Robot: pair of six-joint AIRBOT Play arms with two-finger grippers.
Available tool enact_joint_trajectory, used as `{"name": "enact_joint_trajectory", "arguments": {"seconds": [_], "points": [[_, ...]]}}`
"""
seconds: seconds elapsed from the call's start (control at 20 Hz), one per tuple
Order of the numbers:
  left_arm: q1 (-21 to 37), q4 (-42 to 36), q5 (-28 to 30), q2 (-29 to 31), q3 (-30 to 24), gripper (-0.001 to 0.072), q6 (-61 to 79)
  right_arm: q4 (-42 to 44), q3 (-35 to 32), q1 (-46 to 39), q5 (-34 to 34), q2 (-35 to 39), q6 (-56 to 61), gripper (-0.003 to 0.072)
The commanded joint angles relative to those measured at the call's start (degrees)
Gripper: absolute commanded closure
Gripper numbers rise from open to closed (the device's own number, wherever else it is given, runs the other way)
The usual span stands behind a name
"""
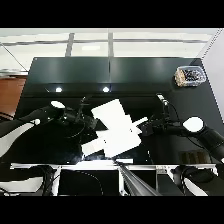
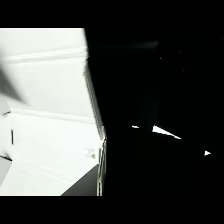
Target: Fold the box and place the chain.
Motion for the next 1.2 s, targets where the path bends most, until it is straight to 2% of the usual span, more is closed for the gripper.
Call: {"name": "enact_joint_trajectory", "arguments": {"seconds": [0.0,0.1,0.2,0.25,0.35,0.5,0.6,0.75,0.85,0.9,1.0,1.05,1.15], "points": [[0.1,6.9,-5.6,-0.5,2.6,0.0386,1.2,-0.2,0.0,0.1,0.0,0.0,0.2,0.0639],[0.0,7.2,-5.6,-0.5,3.0,0.0622,2.7,-0.2,0.0,0.1,-0.2,0.0,0.2,0.0639],[-0.2,7.3,-6.0,-0.5,3.2,0.0679,3.8,-0.9,0.0,0.0,0.8,0.0,0.2,0.0638],[-0.2,7.3,-6.3,-0.5,3.4,0.0678,3.8,-2.4,0.1,-0.4,1.8,0.0,0.7,0.0568],[-0.2,7.3,-6.8,-0.5,4.2,0.0679,4.0,-6.5,1.7,-3.5,6.0,0.0,1.8,-0.002],[-1.0,7.5,-7.1,0.1,6.4,0.0681,9.7,-17.1,8.8,-10.5,16.9,0.1,1.6,-0.0015],[-3.0,10.1,-5.0,1.7,8.3,0.0683,14.7,-25.4,14.5,-14.5,20.8,0.1,1.2,-0.0015],[-8.9,18.7,-1.8,5.2,11.3,0.0684,21.9,-42.2,19.0,-16.1,20.7,0.1,0.1,-0.0014],[-13.5,26.3,8.0,7.9,11.1,0.0682,24.6,-50.4,19.2,-16.0,18.1,0.0,0.1,-0.0014],[-15.0,27.0,12.1,8.0,11.1,0.068,24.6,-51.4,19.2,-16.0,16.0,0.0,0.1,-0.0014],[-16.4,25.4,15.8,6.5,11.1,0.0678,25.0,-44.7,18.9,-16.0,12.5,0.0,-0.2,-0.0014],[-16.7,25.9,15.3,5.7,11.1,0.0678,27.6,-36.7,18.4,-16.0,12.4,0.0,-5.0,-0.0014],[-16.9,27.9,14.6,4.6,11.1,0.068,30.4,-21.2,15.8,-16.0,15.1,0.0,-21.9,-0.0016]]}}
